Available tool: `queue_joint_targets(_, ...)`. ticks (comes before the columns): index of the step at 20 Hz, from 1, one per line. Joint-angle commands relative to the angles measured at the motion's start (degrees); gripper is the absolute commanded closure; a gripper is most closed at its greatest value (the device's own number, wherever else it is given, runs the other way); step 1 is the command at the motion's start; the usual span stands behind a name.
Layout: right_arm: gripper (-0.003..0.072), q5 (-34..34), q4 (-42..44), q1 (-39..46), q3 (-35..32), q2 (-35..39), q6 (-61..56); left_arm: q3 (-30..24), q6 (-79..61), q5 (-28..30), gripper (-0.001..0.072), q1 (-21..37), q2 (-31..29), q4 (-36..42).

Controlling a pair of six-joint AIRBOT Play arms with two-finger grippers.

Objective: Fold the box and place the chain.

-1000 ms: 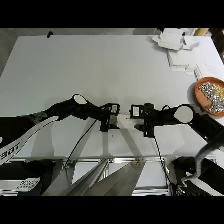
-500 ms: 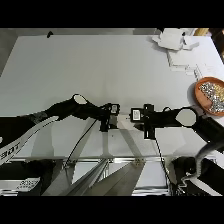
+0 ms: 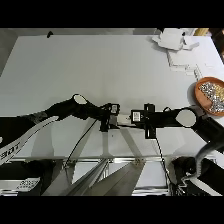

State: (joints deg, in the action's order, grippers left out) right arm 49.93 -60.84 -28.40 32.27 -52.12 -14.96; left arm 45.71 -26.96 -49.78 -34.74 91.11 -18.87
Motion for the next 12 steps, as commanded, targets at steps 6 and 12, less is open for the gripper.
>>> queue_joint_targets(6,0.0573,1.3,-0.3,0.0,0.0,-0.2,0.0,0.0,0.0,0.0,0.0437,0.0,0.0,0.0)
queue_joint_targets(12,0.0183,4.8,1.8,0.0,0.0,0.0,0.0,0.0,0.0,0.0,0.0437,0.0,0.0,0.0)
